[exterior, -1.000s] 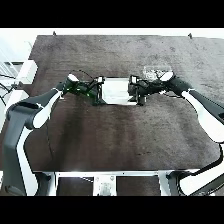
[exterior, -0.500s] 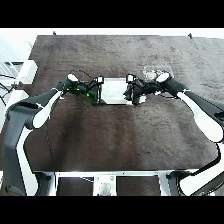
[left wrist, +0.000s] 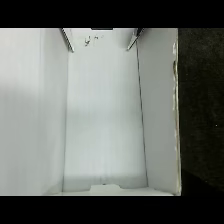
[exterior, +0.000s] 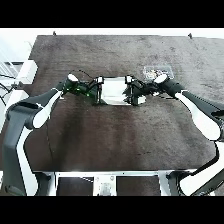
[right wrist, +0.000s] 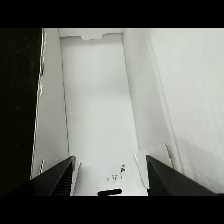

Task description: Fold the box and place the chain.

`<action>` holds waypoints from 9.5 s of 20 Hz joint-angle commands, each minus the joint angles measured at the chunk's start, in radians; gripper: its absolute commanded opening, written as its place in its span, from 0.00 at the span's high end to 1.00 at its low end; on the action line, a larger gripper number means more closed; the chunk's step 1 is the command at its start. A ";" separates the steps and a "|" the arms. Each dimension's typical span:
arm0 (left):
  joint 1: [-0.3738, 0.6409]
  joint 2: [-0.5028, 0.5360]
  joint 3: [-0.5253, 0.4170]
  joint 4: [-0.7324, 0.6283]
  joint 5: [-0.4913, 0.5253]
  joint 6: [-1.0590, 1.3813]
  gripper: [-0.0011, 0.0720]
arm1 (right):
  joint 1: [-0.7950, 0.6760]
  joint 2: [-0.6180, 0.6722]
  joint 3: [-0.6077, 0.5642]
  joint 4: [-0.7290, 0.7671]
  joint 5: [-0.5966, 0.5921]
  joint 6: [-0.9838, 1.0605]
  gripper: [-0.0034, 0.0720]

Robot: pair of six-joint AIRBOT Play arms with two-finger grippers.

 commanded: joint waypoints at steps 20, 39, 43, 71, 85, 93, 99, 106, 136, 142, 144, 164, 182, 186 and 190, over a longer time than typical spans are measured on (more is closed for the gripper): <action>0.000 0.000 0.000 -0.001 0.002 -0.001 0.50 | -0.251 0.217 -0.014 -0.248 0.085 0.925 0.94; 0.000 0.000 0.000 -0.001 0.002 -0.001 0.50 | -0.184 0.016 -0.058 0.005 0.098 1.122 0.94; 0.000 0.000 0.000 -0.001 0.002 -0.001 0.50 | -0.157 0.032 -0.039 0.050 0.099 1.120 0.94; 0.000 0.000 0.000 -0.001 0.002 -0.001 0.50 | 0.009 0.058 0.083 -0.232 0.096 1.429 0.33; 0.000 0.000 0.000 -0.001 0.001 -0.001 0.50 | 0.136 0.014 0.171 -0.526 0.041 1.743 0.33; 0.000 0.000 0.000 -0.001 0.002 -0.001 0.50 | 0.187 -0.048 0.306 -0.740 0.180 1.911 0.33; 0.000 0.000 0.000 -0.001 0.002 -0.001 0.50 | 0.223 -0.093 0.370 -0.785 0.217 2.004 0.36; 0.000 0.000 0.000 -0.001 0.001 -0.001 0.50 | 0.232 -0.095 0.375 -0.851 0.220 2.058 0.47; 0.000 0.000 0.000 -0.001 0.002 -0.001 0.50 | 0.230 -0.124 0.409 -0.858 0.315 2.264 0.52; 0.000 0.000 0.000 -0.001 0.002 -0.001 0.50 | 0.232 -0.123 0.460 -0.807 0.353 2.250 0.44; 0.000 0.000 0.000 -0.001 0.002 -0.001 0.50 | 0.232 -0.121 0.473 -0.778 0.363 2.226 0.44; 0.000 0.000 0.000 0.000 0.008 -0.001 0.50 | -0.146 0.040 0.477 -0.782 0.130 1.787 0.50; 0.000 0.000 0.000 -0.001 0.008 -0.001 0.50 | -0.173 -0.233 0.569 -0.673 0.035 1.624 0.80; 0.000 0.000 0.000 -0.001 0.008 -0.001 0.50 | -0.172 -0.206 0.604 -0.673 0.047 1.625 0.94; 0.000 0.000 0.000 -0.001 0.008 -0.001 0.50 | -0.173 -0.131 0.635 -0.677 0.055 1.624 0.94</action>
